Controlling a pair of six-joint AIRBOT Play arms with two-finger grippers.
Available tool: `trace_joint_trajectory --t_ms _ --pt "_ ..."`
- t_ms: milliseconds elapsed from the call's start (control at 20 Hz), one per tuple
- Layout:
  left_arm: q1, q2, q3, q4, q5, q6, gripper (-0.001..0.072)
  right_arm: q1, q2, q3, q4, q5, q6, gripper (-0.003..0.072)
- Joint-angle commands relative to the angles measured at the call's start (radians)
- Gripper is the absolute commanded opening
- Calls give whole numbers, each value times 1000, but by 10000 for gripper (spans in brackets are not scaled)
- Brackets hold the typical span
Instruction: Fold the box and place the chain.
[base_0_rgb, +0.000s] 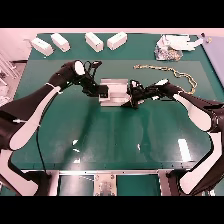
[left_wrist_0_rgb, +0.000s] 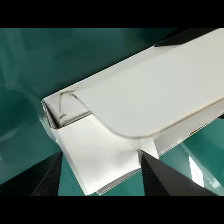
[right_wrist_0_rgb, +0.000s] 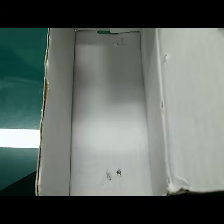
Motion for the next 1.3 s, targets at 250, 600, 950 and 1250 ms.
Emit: trace_joint_trajectory --t_ms 250,600,950,1250 --pt "-5 0 1 53 -26 -172 551 1 1 1 0 0 0 564" --pt "-5 0 1 57 -40 -214 551 1 1 1 0 0 0 564" --pt "-5 0 2 56 -14 -259 551 1 1 1 0 0 0 564" --pt "-5 0 2 12 31 -256 550 1 1 1 0 0 0 564"
